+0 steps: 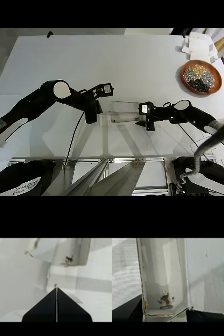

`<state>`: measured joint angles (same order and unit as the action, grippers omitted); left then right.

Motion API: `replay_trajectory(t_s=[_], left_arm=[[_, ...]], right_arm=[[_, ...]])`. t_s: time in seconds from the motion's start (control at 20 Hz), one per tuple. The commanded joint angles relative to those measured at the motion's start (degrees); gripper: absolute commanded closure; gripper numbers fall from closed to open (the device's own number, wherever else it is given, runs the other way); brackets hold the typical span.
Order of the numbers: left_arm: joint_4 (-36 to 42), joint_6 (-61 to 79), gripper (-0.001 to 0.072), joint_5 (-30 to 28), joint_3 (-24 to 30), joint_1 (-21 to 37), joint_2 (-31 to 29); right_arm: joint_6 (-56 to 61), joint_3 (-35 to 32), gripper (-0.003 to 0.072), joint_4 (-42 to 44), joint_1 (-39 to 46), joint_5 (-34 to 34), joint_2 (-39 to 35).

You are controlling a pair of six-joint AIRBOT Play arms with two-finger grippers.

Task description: Fold the box and place the chain.

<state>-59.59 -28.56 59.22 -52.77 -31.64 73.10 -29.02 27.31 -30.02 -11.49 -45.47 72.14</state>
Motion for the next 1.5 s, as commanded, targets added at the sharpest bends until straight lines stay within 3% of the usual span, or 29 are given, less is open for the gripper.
replay_trajectory(t_s=[0.0,0.1,0.2,0.4,0.55,0.6,0.9,1.2,1.45], left_arm=[[-3.04,0.07,0.0700,4.66,0.04,0.17,2.21],[-3.85,0.07,0.0695,6.05,0.04,0.17,4.48],[-6.43,0.22,0.0619,7.56,0.04,0.13,6.49],[-7.48,0.50,0.0616,6.84,0.04,0.11,7.93],[-7.30,4.42,0.0352,5.51,0.04,0.11,7.93],[-7.28,5.68,0.0335,5.14,0.04,0.11,7.91],[-6.03,17.53,0.0373,2.49,0.04,-1.01,7.91],[-2.36,21.16,0.0372,-6.60,0.04,-0.96,7.93],[-2.34,24.59,0.0373,-6.91,0.04,-0.98,7.96]], right_arm=[[0.02,0.04,0.0285,0.04,0.00,-0.02,0.00],[0.02,0.04,0.0285,0.04,0.00,-0.02,0.00],[0.02,0.04,0.0285,0.04,0.00,-0.02,0.00],[0.02,0.04,0.0285,0.04,0.00,-0.02,0.00],[0.02,0.04,0.0285,0.04,0.00,-0.02,0.00],[0.02,0.04,0.0285,0.04,0.00,-0.04,0.00],[0.02,0.04,0.0285,0.04,0.00,-0.04,0.00],[0.02,0.04,0.0285,0.04,0.00,-0.02,0.00],[0.02,0.04,0.0285,0.04,0.00,-0.02,0.00]])
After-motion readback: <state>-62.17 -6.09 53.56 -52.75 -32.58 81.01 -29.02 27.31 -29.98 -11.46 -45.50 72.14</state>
